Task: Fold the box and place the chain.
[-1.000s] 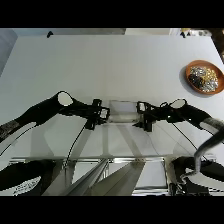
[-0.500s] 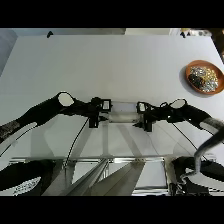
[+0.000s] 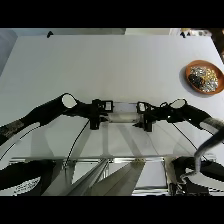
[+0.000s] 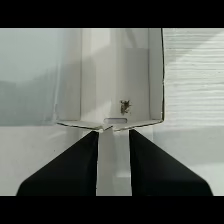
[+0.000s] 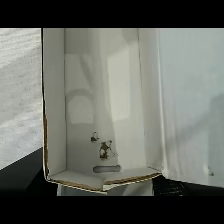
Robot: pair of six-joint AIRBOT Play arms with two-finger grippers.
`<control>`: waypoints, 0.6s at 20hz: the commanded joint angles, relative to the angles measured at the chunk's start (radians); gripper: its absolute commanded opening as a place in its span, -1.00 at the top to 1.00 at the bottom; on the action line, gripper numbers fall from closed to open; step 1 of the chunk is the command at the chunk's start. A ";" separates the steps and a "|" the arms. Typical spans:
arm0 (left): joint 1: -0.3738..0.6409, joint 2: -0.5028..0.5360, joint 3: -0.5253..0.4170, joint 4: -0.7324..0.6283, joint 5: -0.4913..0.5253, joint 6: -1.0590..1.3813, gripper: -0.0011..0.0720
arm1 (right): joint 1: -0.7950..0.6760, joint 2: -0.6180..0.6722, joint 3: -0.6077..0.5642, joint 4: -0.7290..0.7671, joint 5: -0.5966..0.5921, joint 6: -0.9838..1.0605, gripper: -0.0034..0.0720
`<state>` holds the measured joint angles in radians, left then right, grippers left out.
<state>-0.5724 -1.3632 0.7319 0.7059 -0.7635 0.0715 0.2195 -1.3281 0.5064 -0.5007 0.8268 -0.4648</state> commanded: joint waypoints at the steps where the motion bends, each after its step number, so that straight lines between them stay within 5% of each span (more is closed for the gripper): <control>1: -0.010 -0.013 0.000 -0.011 0.045 0.019 0.44 | 0.000 0.000 0.001 0.001 0.000 0.000 0.12; 12: -0.072 -0.039 0.000 -0.135 0.109 0.108 0.45 | 0.000 0.000 0.001 0.000 0.000 0.000 0.12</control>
